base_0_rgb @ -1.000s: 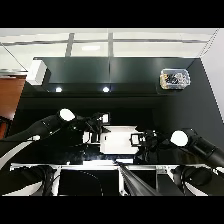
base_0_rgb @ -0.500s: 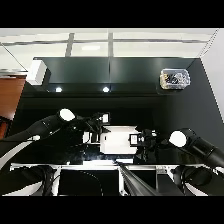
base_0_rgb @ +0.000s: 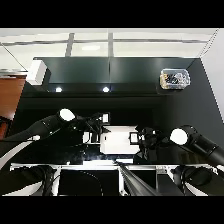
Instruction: Fold the box and place the chain.
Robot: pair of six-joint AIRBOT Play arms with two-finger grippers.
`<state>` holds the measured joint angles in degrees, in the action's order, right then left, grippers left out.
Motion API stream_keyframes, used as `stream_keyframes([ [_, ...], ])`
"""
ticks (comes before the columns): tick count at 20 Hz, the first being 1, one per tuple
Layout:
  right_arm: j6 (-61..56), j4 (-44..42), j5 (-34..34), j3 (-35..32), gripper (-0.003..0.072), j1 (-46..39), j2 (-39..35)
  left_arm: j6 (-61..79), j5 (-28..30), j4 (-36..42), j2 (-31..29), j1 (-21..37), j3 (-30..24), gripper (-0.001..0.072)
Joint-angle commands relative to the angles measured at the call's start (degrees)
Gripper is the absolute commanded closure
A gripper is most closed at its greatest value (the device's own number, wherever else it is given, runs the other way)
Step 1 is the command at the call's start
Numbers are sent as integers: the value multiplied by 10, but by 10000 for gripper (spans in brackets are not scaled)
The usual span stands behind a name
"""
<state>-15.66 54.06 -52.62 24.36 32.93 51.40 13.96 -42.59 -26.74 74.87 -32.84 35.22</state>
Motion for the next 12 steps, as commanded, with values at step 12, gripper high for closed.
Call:
stream_keyframes([
  [12,0,-31,47,-21,38,29,3,-9,1,0,0,0,0,685],
])
